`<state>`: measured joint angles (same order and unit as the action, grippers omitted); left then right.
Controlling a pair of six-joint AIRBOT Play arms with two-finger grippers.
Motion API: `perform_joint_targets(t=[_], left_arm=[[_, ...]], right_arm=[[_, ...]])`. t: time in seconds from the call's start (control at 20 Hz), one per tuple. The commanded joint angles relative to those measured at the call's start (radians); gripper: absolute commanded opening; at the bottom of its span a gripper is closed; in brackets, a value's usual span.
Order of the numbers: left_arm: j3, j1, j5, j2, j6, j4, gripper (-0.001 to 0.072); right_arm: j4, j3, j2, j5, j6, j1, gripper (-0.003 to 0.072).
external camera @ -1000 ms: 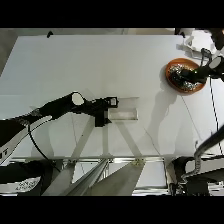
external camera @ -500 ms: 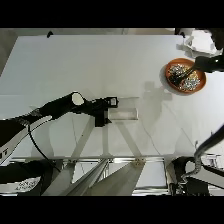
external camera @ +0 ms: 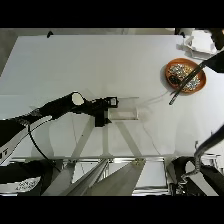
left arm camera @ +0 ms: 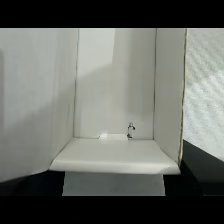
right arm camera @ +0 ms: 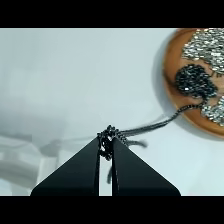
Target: Fold the box and place the chain.
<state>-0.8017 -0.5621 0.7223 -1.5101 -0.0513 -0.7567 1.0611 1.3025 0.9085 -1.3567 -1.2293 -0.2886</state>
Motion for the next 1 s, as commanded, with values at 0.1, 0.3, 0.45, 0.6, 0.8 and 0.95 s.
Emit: perform_joint_targets(t=[0.1, 0.3, 0.45, 0.6, 0.8, 0.95], left_arm=[[0.0, 0.0, 0.0, 0.001, 0.0, 0.0, 0.0272], [0.0, 0.0, 0.0, 0.001, 0.0, 0.0, 0.0272], [0.0, 0.0, 0.0, 0.001, 0.0, 0.0, 0.0272], [0.0, 0.0, 0.0, 0.001, 0.0, 0.0, 0.0272], [0.0, 0.0, 0.0, 0.001, 0.0, 0.0, 0.0272], [0.0, 0.0, 0.0, 0.001, 0.0, 0.0, 0.0272]], right_arm=[[-0.124, 0.0, -0.114, -0.097, 0.009, 0.001, 0.0019], [-0.245, 0.0, -0.143, -0.195, 0.009, 0.001, 0.0019], [-0.246, -0.01, -0.157, -0.219, 0.003, 0.024, 0.0019], [-0.246, -0.049, -0.172, -0.173, -0.029, 0.122, 0.0019], [-0.215, -0.103, -0.18, -0.051, -0.062, 0.304, 0.0019], [-0.179, -0.104, -0.18, 0.006, -0.123, 0.384, 0.0019]])
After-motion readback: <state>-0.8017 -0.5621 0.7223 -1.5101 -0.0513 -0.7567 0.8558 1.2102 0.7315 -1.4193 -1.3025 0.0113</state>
